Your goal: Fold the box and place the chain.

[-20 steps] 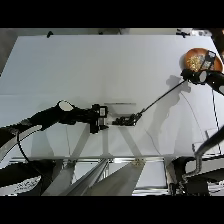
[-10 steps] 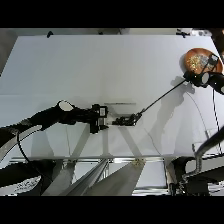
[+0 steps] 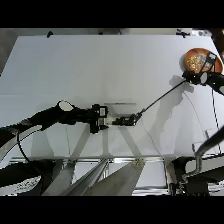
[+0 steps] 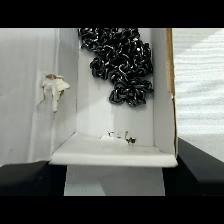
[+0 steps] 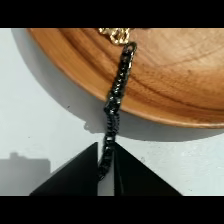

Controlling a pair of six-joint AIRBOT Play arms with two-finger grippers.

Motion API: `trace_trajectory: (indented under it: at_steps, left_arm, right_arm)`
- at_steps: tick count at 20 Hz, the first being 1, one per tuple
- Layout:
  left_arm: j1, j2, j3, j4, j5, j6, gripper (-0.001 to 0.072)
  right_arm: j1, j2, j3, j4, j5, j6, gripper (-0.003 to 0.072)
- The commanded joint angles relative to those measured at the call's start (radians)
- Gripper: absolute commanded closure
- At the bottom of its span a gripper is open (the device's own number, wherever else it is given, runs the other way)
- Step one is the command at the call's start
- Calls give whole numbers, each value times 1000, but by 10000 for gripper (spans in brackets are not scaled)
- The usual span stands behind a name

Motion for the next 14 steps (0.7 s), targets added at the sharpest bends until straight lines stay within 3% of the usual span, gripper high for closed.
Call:
trace_trajectory:
  at_steps: [1,13,14]
  left_arm:
    - [0,1,0,0,0,0,315]
    - [-1,1,0,0,0,0,315]
    - [0,1,0,0,0,0,315]
  right_arm:
    - [5,1,0,-2,-7,-19,645]
    - [5,1,0,-2,79,-70,619]
    - [5,0,0,-1,81,-70,569]
